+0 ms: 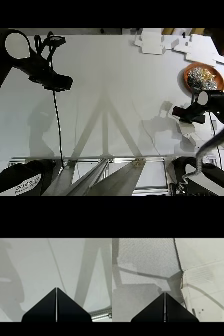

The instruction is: Fold the box and place the chain.

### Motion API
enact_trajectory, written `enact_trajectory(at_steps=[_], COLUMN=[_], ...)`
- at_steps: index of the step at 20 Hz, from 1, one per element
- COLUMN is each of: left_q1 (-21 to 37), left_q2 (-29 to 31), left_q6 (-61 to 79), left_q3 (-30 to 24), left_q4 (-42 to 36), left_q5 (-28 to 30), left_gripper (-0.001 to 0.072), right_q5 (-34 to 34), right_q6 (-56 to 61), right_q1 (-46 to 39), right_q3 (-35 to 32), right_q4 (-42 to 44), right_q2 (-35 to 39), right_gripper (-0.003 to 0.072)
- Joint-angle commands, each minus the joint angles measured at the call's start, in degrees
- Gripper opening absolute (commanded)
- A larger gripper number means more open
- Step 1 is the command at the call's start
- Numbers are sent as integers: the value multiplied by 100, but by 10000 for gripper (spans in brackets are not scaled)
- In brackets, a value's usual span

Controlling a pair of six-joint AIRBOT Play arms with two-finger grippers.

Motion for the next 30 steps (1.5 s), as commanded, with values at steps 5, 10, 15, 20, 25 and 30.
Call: enact_trajectory(at_steps=[5, 10, 15, 20, 25, 30], left_q1=[0, 0, 0, 0, 0, 0], left_q2=[2, 2, 2, 2, 2, 4], left_q6=[2, 2, 2, 2, 2, 2], left_q3=[-4, -4, -4, -4, -4, -4], left_q4=[-15, -15, -15, -15, -15, -17], left_q5=[2, 2, 2, 2, 2, 2], left_gripper=[11, 11, 11, 11, 11, 11], right_q5=[-166, -402, -551, -402, -173, 28], right_q6=[2, 2, 24, -1528, -2262, -2761], right_q1=[-2, -2, -2, -2, -146, -1436], right_q3=[0, 0, 2, 769, 1681, 1681], right_q4=[2, 42, 50, -361, -2465, -2592], right_q2=[-9, -9, -9, -9, -11, -531], right_gripper=[20, 20, 20, 20, 208, 421])
